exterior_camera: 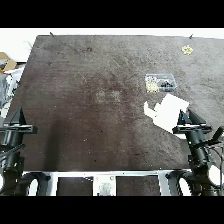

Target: Fold the box and place the chain.

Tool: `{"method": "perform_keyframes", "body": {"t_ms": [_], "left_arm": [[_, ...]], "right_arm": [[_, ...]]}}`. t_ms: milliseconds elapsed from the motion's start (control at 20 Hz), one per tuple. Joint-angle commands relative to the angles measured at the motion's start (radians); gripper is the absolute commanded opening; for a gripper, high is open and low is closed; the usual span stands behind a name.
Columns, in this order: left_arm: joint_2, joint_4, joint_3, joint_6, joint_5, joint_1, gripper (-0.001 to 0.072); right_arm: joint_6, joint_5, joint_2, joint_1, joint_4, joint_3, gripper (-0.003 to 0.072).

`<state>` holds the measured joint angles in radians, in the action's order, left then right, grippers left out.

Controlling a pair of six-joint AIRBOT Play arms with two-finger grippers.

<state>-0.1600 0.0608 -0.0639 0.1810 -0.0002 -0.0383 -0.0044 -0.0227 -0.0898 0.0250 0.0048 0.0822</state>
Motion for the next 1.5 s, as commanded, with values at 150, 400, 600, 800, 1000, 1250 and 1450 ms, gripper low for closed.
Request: {"method": "perform_keyframes", "body": {"t_ms": [150, 400, 600, 800, 1000, 1250, 1450], "left_arm": [[0.0, 0.0, 0.0, 0.0, 0.0, -0.001, 0.0011], [0.0, 0.0, 0.0, 0.0, 0.0, -0.001, 0.0011], [0.0, 0.0, 0.0, 0.0, 0.0, -0.001, 0.0011], [0.0, 0.0, 0.0, 0.0, 0.0, -0.001, 0.0011], [0.0, 0.0, 0.0, 0.0, 0.0, -0.001, 0.0011], [0.0, 0.0, 0.001, 0.0, 0.0, -0.001, 0.0011], [0.0, 0.0, 0.001, 0.0, 0.0, -0.001, 0.0011]], "right_arm": [[0.0, -0.004, 0.002, 0.0, 0.0, -0.055, 0.0409], [0.001, -0.011, 0.156, 0.0, 0.0, -0.286, 0.0407], [0.035, -0.01, 0.452, 0.0, 0.008, -0.524, 0.0407], [0.146, 0.026, 0.733, -0.061, 0.026, -0.693, 0.0407], [0.605, 0.464, 0.929, -0.355, -0.296, -0.737, 0.0406], [1.257, 1.164, 0.932, -0.739, -0.963, -0.838, 0.0406], [1.288, 1.355, 0.941, -0.947, -1.117, -0.858, 0.0408]]}}
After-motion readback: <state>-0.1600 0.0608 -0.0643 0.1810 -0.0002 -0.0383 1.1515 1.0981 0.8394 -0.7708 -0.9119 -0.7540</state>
